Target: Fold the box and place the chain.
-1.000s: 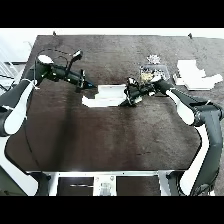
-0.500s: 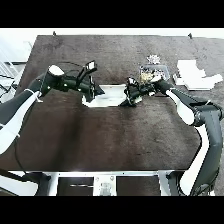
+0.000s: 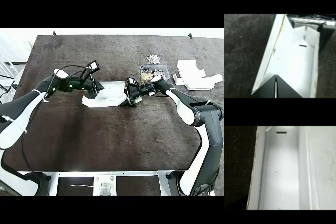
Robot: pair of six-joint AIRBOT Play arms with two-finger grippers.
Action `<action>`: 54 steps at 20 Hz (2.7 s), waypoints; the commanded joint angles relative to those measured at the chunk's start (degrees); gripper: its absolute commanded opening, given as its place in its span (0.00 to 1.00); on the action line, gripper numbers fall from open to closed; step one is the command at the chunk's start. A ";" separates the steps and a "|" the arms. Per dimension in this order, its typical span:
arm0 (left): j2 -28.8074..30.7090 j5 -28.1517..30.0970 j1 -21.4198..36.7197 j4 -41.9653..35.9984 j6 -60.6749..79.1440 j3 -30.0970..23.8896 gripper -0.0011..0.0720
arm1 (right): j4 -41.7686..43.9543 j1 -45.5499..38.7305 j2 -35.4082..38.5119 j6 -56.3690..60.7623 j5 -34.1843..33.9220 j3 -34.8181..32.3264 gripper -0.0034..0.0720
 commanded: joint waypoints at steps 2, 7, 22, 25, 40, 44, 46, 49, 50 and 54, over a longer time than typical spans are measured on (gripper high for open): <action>-4.04 1.14 0.24 -0.09 -0.31 4.07 0.03 | 0.00 0.00 -0.04 0.02 0.02 0.07 0.81; -6.03 1.51 0.24 -0.17 -0.74 4.15 0.03 | 0.02 0.00 -0.04 0.00 0.02 0.07 0.81; -6.05 2.62 -0.31 0.22 -1.14 4.17 0.04 | 0.02 0.00 -0.04 0.00 0.02 0.07 0.81; -2.60 -1.05 1.09 2.99 -1.84 4.28 0.04 | 0.02 0.00 -0.04 0.00 0.02 0.07 0.81; 4.55 -11.43 -1.79 30.69 -13.90 1.11 0.98 | 0.02 0.00 -0.07 0.02 0.02 0.07 0.81; 1.64 -9.09 -2.19 30.56 -14.25 1.07 0.98 | 0.02 0.00 -0.04 0.02 0.02 0.07 0.81; 0.61 -8.15 -2.19 30.38 -14.23 1.07 0.98 | 0.02 0.00 -0.07 0.00 0.02 0.07 0.81; -0.70 -5.27 -2.19 30.32 -14.21 1.09 0.98 | 0.02 0.00 -0.07 0.02 0.02 0.07 0.81; -0.96 -5.16 -2.19 30.10 -14.21 1.07 0.98 | 0.02 0.00 -0.07 0.00 0.02 0.07 0.81; -1.66 -5.31 -2.19 29.38 -12.31 1.07 0.98 | 0.02 0.00 -0.07 0.00 0.02 0.07 0.81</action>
